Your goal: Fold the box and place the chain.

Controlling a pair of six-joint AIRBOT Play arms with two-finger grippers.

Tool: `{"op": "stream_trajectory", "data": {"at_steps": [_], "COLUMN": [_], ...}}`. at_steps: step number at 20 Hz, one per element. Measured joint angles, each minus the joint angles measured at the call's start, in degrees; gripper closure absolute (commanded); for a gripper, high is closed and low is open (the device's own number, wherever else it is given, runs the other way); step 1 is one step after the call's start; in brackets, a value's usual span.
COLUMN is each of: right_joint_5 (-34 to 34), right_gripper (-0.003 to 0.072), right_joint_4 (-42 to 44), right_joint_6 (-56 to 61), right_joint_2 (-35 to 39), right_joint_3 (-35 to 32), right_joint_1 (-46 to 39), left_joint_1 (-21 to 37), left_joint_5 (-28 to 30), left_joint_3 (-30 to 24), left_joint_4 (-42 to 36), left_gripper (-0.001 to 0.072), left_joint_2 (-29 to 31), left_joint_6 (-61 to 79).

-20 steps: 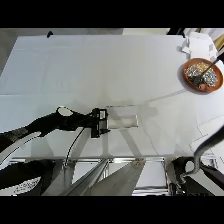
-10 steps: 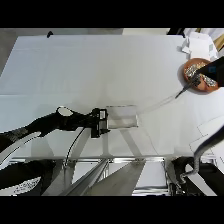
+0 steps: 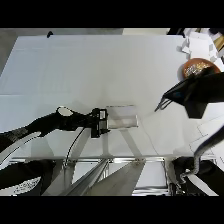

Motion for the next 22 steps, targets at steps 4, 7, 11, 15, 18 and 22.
{"op": "stream_trajectory", "data": {"at_steps": [4, 7, 11, 15, 18, 22], "right_joint_5": [-8.1, -15.5, -25.4, -34.5, -39.1, -43.6], "right_gripper": [0.0672, 0.0672, 0.0672, 0.0672, 0.0672, 0.0671], "right_joint_4": [-1.7, -2.5, -2.8, -1.7, -0.9, -0.8], "right_joint_6": [0.2, 0.2, 0.2, 0.2, 0.2, 0.4], "right_joint_2": [0.0, -0.9, -4.3, -10.7, -15.8, -20.6], "right_joint_3": [-9.3, -16.4, -24.3, -28.2, -29.1, -29.5], "right_joint_1": [5.9, 9.5, 13.9, 17.4, 20.2, 23.4], "left_joint_1": [0.0, 0.0, 0.0, 0.0, 0.0, 0.0], "left_joint_5": [0.0, 0.0, 0.0, 0.0, 0.0, 0.0], "left_joint_3": [0.0, 0.0, 0.0, 0.0, 0.0, 0.0], "left_joint_4": [0.0, 0.0, 0.0, 0.0, 0.0, 0.0], "left_gripper": [0.044, 0.044, 0.044, 0.044, 0.044, 0.044], "left_joint_2": [0.0, 0.0, 0.0, 0.0, 0.0, 0.0], "left_joint_6": [0.0, 0.0, 0.0, 0.0, 0.0, -0.2]}}
